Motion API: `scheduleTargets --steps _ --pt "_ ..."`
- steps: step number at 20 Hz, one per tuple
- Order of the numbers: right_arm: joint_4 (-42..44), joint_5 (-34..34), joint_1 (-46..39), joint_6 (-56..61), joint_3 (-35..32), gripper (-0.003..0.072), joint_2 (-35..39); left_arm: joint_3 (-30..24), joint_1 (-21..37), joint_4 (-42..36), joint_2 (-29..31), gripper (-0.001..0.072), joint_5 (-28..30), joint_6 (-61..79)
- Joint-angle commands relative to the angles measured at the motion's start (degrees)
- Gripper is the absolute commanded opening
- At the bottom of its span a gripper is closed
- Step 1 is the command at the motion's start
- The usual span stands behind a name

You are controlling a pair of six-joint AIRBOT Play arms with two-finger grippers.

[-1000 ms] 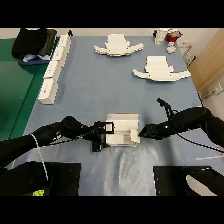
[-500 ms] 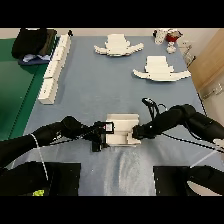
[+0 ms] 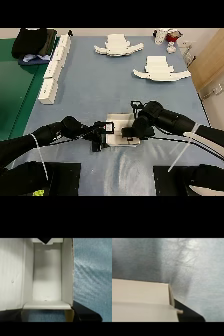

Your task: Fold the box.

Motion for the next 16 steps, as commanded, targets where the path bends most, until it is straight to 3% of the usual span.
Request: scheduleTargets --steps 1,3,4,5,6,11,12,14,16 --pt "-3.2 -1.3 1.5 7.8 1.3 0.0405 -3.0 0.0 0.0 0.0 0.0 0.0455 0.0 0.0" --pt "-3.8 -1.2 1.5 8.8 1.3 0.0368 -2.9 0.0 0.0 0.0 0.0 0.0455 0.0 0.0" --pt "-3.8 -1.3 1.5 8.8 1.3 0.0278 -2.9 0.0 0.0 0.0 0.0 0.0455 0.0 0.0" --pt "-3.8 -1.4 1.5 8.8 1.3 0.0117 -2.9 0.0 0.0 0.0 0.0 0.0455 0.0 0.0" --pt "-3.8 -1.4 1.5 8.8 1.3 0.0016 -2.9 0.0 0.0 0.0 0.0 0.0456 0.0 0.0" --pt "-3.5 -1.4 1.5 8.8 1.3 0.0005 -2.9 0.0 0.0 0.0 0.0 0.0456 0.0 0.0" --pt "-3.5 -1.4 1.5 8.8 1.3 0.0014 -2.9 0.0 0.0 0.0 0.0 0.0455 0.0 0.0" --pt "-2.6 -1.9 1.5 8.8 1.4 0.0387 -2.5 0.0 0.0 0.0 0.0 0.0455 0.0 0.0" --pt "-2.5 -3.3 1.5 8.8 2.0 0.0428 -1.6 0.0 0.0 0.0 0.0 0.0455 0.0 0.0"
